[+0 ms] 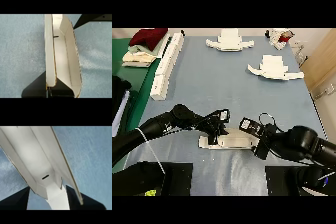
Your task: Fold the box.
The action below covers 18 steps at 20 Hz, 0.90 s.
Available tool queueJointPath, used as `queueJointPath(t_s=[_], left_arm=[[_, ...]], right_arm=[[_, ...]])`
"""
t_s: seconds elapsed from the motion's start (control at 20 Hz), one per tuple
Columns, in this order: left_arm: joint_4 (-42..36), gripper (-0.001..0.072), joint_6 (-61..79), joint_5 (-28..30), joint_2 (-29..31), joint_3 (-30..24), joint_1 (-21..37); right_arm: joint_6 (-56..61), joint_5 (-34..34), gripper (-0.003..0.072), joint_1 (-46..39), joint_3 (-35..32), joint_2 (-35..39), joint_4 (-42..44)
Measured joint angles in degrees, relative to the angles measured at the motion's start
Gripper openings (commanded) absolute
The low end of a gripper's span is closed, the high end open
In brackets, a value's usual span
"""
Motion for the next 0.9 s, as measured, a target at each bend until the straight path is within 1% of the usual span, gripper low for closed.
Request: queueJointPath(t_s=[0.25, 0.35, 0.45, 0.65, 0.9], left_arm=[[0.0, 0.0014, 0.0, 0.0, 0.0, 0.0, 0.0], [0.0, 0.0014, 0.0, 0.0, 0.0, 0.0, 0.0], [0.0, 0.0014, 0.0, 0.0, 0.0, 0.0, 0.0], [0.0, 0.0014, 0.0, -0.1, 0.0, 0.0, 0.0], [0.0, 0.0014, 0.0, 0.0, 0.0, 0.0, 0.0]], right_arm=[[-34.1, 1.8, 0.072, -17.7, -3.0, 0.1, 21.0], [-45.6, 2.0, 0.072, -22.4, -4.8, -0.4, 28.5], [-53.9, 2.4, 0.072, -25.3, -6.1, -1.6, 33.6], [-62.9, 2.9, 0.072, -27.6, -7.1, -4.3, 39.1], [-66.3, 3.5, 0.072, -28.2, -7.4, -5.4, 39.7]])
